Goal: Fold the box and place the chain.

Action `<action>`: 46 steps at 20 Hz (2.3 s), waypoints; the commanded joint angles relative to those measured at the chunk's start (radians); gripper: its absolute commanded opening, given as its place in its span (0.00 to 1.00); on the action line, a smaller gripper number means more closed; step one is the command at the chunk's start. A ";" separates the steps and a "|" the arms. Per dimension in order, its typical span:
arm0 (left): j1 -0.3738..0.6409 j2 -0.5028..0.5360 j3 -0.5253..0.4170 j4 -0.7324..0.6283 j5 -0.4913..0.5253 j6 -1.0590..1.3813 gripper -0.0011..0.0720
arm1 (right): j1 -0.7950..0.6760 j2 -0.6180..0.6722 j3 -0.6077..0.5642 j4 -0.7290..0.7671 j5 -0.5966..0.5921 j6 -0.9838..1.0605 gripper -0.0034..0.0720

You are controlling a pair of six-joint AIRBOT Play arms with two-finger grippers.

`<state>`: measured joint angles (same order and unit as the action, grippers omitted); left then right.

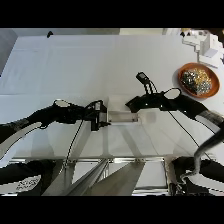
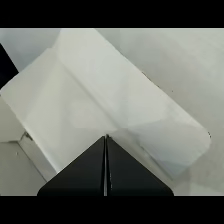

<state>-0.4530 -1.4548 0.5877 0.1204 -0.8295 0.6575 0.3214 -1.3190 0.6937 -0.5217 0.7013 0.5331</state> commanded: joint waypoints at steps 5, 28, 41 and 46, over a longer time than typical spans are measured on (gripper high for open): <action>0.000 0.000 0.000 0.000 0.003 -0.001 0.20 | -0.109 0.270 0.001 -0.090 0.123 0.016 0.06; 0.000 0.000 0.000 0.000 0.003 -0.001 0.20 | -0.027 0.257 -0.183 -0.337 0.067 -0.855 0.33; 0.000 0.000 0.000 0.000 0.003 -0.001 0.20 | 0.001 0.220 -0.183 -0.182 0.040 -0.886 0.26; 0.000 0.000 0.000 0.000 0.003 -0.001 0.20 | 0.033 0.220 -0.183 -0.180 0.011 -0.884 0.25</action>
<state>-0.4526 -1.4548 0.5877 0.1215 -0.8261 0.6571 0.3420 -1.0985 0.5106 -0.7139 0.7242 -0.3519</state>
